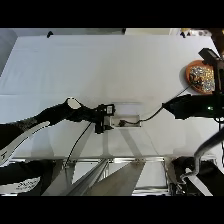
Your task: Fold the box and place the chain.
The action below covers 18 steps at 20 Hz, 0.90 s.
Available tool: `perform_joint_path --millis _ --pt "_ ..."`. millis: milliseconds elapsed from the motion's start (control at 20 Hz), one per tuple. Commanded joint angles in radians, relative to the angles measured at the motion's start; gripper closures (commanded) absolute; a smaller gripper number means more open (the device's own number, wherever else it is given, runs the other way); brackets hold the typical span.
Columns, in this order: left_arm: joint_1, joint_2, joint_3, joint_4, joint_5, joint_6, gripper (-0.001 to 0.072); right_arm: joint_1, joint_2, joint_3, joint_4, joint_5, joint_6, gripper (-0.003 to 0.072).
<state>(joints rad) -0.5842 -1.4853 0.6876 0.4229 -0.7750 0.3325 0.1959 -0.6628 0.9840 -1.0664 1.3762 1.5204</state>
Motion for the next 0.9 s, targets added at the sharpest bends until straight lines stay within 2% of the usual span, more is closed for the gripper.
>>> perform_joint_path --millis 0,400,550,850 --pt "0.001 0.001 0.0 0.0 0.0 0.0 0.0436 0.031 0.012 0.001 0.088 -0.08 -0.014 0.0661" --pt "0.001 0.001 0.0 0.0 0.0 0.0 0.0436 0.314 -0.026 0.001 0.039 -0.305 0.002 0.0661" --pt "0.001 0.001 0.0 0.0 0.0 0.0 0.0436 0.375 -0.107 0.001 0.032 -0.323 0.002 0.0661" --pt "0.001 0.001 0.0 0.0 0.0 0.0 0.0436 0.44 -0.252 -0.004 -0.134 -0.323 0.027 0.0661"
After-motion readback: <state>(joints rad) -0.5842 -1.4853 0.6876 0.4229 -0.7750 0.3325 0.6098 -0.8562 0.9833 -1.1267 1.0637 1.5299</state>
